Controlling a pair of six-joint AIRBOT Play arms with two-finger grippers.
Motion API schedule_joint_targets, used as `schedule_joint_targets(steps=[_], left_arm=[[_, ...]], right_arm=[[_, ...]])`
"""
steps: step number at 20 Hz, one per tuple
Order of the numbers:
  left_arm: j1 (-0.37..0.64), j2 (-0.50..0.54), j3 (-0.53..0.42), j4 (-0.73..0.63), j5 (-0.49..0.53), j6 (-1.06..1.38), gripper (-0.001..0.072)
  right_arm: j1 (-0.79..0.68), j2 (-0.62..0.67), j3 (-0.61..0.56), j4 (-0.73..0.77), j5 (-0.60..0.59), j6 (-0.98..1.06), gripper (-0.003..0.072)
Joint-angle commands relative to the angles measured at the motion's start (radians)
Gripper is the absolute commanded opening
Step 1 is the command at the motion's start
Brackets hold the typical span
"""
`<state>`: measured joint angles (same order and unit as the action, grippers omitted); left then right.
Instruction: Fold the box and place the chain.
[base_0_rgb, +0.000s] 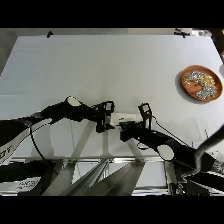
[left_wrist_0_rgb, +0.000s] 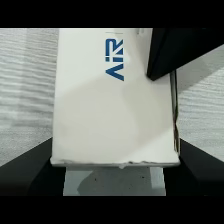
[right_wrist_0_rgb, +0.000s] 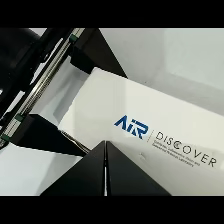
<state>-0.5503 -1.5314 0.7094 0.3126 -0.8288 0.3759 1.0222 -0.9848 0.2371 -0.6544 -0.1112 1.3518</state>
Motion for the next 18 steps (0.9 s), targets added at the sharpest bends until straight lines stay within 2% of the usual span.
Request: schedule_joint_targets(steps=[1,6,10,13,16,18], left_arm=[[0.0,0.001,0.0,-0.002,0.002,-0.002,0.0394],[0.0,0.001,0.0,-0.002,0.002,-0.002,0.0394],[0.0,0.0,0.0,-0.002,0.002,-0.002,0.0394],[0.0,0.001,0.0,-0.002,0.002,-0.002,0.0394],[0.0,0.0,0.0,-0.002,0.002,-0.002,0.0394],[0.0,0.001,0.0,-0.002,0.002,-0.002,0.0394]], right_arm=[[0.003,0.024,-0.003,0.006,-0.058,0.009,0.0011],[-0.007,0.168,-0.003,-0.003,-0.257,-0.046,0.0013],[-0.083,0.296,-0.003,-0.003,-0.226,-0.116,0.0014],[-0.156,0.351,-0.003,-0.005,-0.047,-0.149,0.0014],[-0.219,0.351,-0.003,-0.016,0.198,-0.146,0.0014],[-0.255,0.351,-0.003,-0.016,0.309,-0.113,0.0014]])
